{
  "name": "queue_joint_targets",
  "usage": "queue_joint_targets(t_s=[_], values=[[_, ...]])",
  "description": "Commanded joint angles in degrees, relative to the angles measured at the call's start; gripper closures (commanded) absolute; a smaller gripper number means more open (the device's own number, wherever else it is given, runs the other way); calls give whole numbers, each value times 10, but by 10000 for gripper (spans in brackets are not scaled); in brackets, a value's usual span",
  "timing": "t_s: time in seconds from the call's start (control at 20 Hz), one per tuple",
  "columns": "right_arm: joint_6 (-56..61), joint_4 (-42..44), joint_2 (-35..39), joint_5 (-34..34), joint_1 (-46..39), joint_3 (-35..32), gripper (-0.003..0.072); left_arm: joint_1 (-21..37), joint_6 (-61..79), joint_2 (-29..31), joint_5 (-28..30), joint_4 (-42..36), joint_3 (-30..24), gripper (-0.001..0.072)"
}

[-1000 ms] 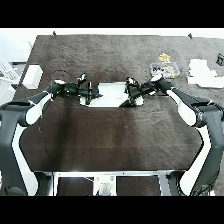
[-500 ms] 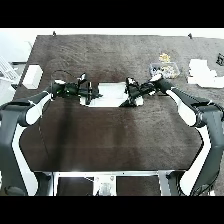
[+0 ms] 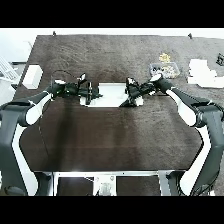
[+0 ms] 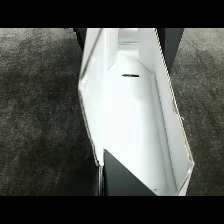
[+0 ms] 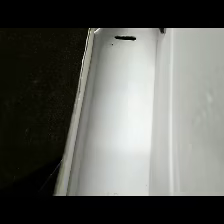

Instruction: Fold the box and place the chain.

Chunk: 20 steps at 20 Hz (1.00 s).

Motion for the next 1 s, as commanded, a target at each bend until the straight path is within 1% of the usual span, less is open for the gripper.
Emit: queue_joint_targets(t_s=[0.0,0.35,0.4,0.95], values=[[0,-7,0,1,0,3,47,0,0,0,0,0,0,687],[0,-15,0,3,0,5,51,0,0,1,1,0,0,687],[0,-16,0,3,0,5,93,0,0,1,1,0,0,688],[0,-14,0,3,-6,5,95,0,0,1,1,0,0,687]])
